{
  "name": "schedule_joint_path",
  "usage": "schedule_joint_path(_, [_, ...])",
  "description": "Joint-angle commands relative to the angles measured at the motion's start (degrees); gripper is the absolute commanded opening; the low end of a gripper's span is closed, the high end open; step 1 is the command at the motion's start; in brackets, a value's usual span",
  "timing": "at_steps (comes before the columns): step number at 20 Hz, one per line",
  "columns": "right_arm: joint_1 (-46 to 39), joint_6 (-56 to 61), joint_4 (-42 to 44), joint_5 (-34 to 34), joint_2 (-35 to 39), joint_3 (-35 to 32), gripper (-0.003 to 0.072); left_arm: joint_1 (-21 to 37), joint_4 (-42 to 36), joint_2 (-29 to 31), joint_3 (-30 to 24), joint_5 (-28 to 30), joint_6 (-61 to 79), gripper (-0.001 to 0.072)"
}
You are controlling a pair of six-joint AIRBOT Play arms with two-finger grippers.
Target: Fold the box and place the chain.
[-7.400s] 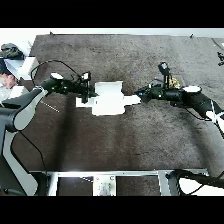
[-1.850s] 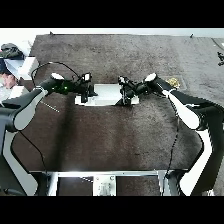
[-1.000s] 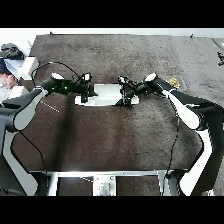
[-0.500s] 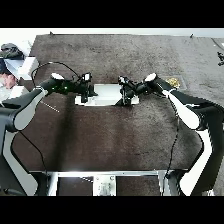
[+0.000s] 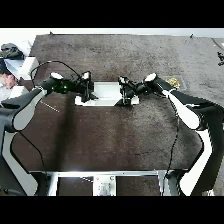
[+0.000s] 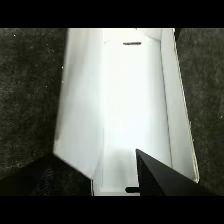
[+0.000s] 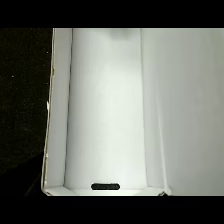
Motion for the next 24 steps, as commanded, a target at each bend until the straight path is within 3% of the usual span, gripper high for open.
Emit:
schedule_joint_path(1, [0.04, 0.02, 0.07, -0.11, -0.02, 0.02, 0.0319, 1.81, 0.37, 1.55, 0.55, -1.51, -4.35, 0.0518])
schedule_joint_path(5, [0.04, 0.02, 0.07, -0.11, -0.02, 0.02, 0.0318, 7.08, 0.17, 4.33, 2.71, -11.89, -10.54, 0.0516])
schedule_joint_path(6, [0.04, 0.02, 0.07, -0.11, -0.02, 0.02, 0.0319, 7.74, 0.22, 4.92, 3.37, -14.19, -12.33, 0.0438])
schedule_joint_path(8, [0.04, 0.02, 0.07, -0.11, -0.02, 0.02, 0.0319, 8.37, 0.15, 6.88, 3.41, -17.68, -13.33, 0.0061])
schedule_joint_path(9, [0.04, 0.02, 0.07, -0.11, -0.02, 0.02, 0.0319, 8.26, 0.09, 8.28, 3.41, -18.60, -13.42, 0.0008])
schedule_joint_path(12, [0.04, 0.02, 0.07, -0.11, -0.02, 0.02, 0.0319, 6.67, 0.17, 14.10, 0.66, -14.14, -15.93, 0.0004])
schedule_joint_path(15, [0.04, 0.02, 0.07, -0.11, -0.02, 0.02, 0.0319, 4.11, 0.09, 20.24, -9.01, -4.63, -15.80, 0.0004])
schedule_joint_path(18, [0.04, 0.02, 0.07, -0.11, -0.02, 0.02, 0.0319, 0.90, -1.97, 19.93, -14.91, -3.15, -15.87, 0.0005])
schedule_joint_path(22, [0.04, 0.02, 0.07, -0.11, -0.02, 0.02, 0.0319, -3.85, -6.43, 15.56, -14.88, 5.88, -17.88, 0.0008])
schedule_joint_path(24, [0.04, 0.02, 0.07, -0.11, -0.02, 0.02, 0.0319, -4.68, -7.08, 13.07, -11.91, 7.76, -18.40, 0.0008])
